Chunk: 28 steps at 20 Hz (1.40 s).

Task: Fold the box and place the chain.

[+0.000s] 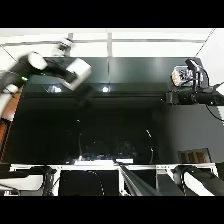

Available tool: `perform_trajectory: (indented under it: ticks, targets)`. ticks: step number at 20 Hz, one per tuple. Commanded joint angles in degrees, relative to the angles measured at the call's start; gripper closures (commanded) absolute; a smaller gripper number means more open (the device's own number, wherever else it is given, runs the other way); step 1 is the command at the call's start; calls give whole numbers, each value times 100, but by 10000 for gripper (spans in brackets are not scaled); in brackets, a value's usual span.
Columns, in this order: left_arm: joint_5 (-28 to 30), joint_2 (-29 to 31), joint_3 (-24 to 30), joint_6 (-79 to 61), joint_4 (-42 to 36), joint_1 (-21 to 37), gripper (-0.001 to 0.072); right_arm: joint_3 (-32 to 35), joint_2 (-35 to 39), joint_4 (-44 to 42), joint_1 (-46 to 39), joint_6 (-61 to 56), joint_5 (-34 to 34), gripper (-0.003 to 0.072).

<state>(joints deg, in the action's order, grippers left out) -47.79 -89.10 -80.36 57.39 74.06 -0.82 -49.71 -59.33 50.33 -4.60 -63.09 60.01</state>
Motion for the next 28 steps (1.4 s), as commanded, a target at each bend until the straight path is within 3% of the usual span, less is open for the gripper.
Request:
perform_trajectory:
  ticks: [1,5,8,9,10,13,14,15,16,17,19,23,25,28]
  targets:
    - [-579,-844,-1119,651,170,1587,422,0,-76,74,0,-61,-236,672]
    - [-1080,-2131,-2168,914,199,2048,422,0,-79,74,0,-61,-289,671]
    - [-1191,-2629,-2616,1078,264,2083,396,0,-83,74,0,-76,-293,671]
    - [-1209,-2643,-2675,1147,341,2074,128,0,-83,74,0,-79,-328,671]
    - [-1377,-2612,-2802,1189,437,2061,-10,0,-85,79,0,-81,-396,672]
    - [-2761,-2490,-3858,1248,560,2013,-8,2,-251,481,0,-527,-1121,671]
    - [-3303,-2404,-4203,1480,538,2000,2,2,-389,778,0,-643,-1338,671]
    - [-3648,-2212,-4260,1897,492,2000,160,2,-551,1010,0,-726,-1445,672]
    - [-3926,-1917,-4081,2138,463,1998,446,2,-678,1158,0,-721,-1467,672]
    - [-4118,-1582,-3727,2262,389,1989,680,2,-754,1307,-2,-723,-1458,672]
    - [-3923,-605,-2426,2306,149,1886,686,2,-765,1338,-2,-717,-1397,671]
    - [-1950,2114,1158,2297,162,1296,686,2,-765,1340,-2,-717,-1397,671]
    - [-1379,3348,2629,2299,160,1051,686,2,-765,1338,-2,-717,-1399,671]
    - [-1290,4625,3989,2398,175,964,686,2,-765,1338,-2,-717,-1399,671]
